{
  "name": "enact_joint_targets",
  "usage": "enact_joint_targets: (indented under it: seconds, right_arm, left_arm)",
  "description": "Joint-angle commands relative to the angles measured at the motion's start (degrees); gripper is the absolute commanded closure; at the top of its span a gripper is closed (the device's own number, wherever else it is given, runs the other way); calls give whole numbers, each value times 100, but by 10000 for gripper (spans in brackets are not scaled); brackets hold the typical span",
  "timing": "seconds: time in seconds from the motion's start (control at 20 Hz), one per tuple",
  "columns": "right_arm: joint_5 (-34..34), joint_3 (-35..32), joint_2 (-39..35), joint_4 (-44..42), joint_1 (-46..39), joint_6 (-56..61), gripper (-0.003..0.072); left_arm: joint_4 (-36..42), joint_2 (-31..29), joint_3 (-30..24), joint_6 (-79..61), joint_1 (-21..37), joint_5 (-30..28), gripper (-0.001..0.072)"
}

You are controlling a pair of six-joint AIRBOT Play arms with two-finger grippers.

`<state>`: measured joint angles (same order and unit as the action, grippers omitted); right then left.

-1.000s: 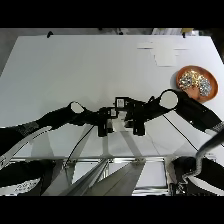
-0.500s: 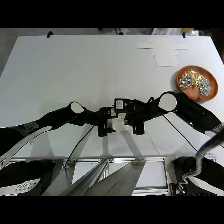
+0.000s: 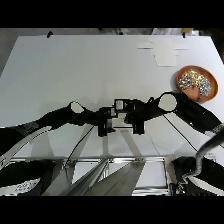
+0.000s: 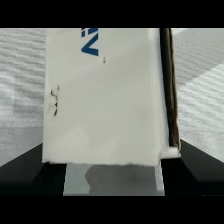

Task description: Fold the box and place the chain.

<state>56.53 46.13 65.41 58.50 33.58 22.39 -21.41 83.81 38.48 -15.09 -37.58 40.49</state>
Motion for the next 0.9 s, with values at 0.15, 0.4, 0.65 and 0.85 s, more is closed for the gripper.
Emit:
enact_joint_targets:
  seconds: [0.15,0.4,0.65,0.85]
  right_arm:
    - [-35,-273,2,9,4,2,631]
    - [-31,-306,2,-48,4,2,626]
    - [107,-306,-9,-282,2,-13,359]
    - [90,-306,-42,-494,2,-52,533]
  left_arm:
    - [-4,-2,-2,-4,-2,4,501]
    - [-4,-2,-2,-2,-2,4,501]
    - [-4,-2,-2,-2,-2,4,501]
    - [-4,-2,-2,-2,-2,4,501]
